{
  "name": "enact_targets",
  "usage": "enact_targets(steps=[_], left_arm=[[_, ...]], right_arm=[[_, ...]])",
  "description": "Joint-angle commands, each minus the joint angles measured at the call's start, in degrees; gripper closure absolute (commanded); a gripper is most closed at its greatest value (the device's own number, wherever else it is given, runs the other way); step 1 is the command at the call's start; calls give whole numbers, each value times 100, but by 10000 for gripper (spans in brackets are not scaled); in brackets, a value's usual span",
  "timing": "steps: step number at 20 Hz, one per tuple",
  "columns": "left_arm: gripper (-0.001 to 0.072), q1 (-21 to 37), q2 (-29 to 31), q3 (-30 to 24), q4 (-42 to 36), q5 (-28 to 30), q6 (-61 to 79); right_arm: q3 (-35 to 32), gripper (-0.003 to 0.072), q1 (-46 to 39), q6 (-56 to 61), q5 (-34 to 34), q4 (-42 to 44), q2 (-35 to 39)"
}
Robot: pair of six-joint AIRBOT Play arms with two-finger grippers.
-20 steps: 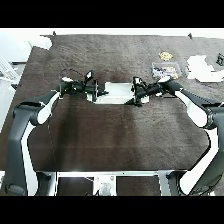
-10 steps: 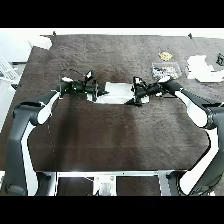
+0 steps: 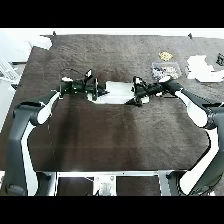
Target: Fold the box and place the chain.
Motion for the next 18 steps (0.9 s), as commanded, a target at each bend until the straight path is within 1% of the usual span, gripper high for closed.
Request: enact_targets(steps=[1,7,8,9,10,15,18], left_arm=[[402,4,4,2,26,-98,11],[390,9,11,4,22,-111,-146],[333,9,11,2,26,-151,-164],[257,9,11,2,42,-229,-201],[213,20,26,2,66,-258,-306],[211,138,83,4,-144,-533,-503],[211,155,219,4,-142,-597,-507]], right_arm=[[2,115,7,15,-20,20,-2],[4,116,7,15,-20,20,-2],[4,115,7,15,-20,20,-2],[4,115,7,15,-20,20,-2],[4,115,7,15,-20,20,-2],[4,115,7,15,-20,20,-2],[4,115,7,13,-22,20,-2]])
